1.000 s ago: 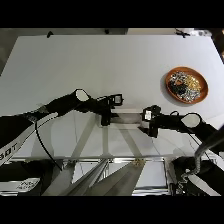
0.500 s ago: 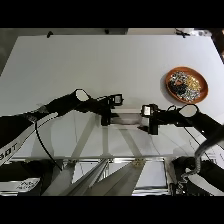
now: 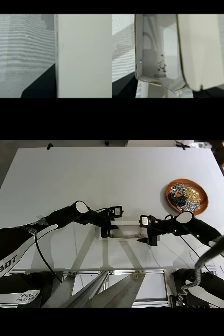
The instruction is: Fold the box and place the chain.
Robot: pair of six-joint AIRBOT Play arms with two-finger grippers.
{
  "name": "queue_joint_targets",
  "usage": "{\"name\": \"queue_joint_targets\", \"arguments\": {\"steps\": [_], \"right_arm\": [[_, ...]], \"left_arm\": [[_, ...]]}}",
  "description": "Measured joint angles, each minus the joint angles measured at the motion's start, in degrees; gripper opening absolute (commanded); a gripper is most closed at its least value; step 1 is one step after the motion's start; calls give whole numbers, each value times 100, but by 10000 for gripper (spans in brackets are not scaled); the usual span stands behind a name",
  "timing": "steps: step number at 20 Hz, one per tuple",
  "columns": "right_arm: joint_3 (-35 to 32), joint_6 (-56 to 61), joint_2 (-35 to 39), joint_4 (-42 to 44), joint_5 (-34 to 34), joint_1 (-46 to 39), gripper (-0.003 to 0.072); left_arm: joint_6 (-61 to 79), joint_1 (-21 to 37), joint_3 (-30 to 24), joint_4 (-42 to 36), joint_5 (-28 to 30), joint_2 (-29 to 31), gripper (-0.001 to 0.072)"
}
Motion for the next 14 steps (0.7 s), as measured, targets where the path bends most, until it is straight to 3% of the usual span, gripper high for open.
{"name": "queue_joint_targets", "arguments": {"steps": [9,14], "right_arm": [[42,-72,-142,26,140,-109,665],[264,-48,-396,-46,369,-166,691]], "left_arm": [[-2,0,0,-2,7,0,9],[-15,-2,2,-2,13,0,9]]}}
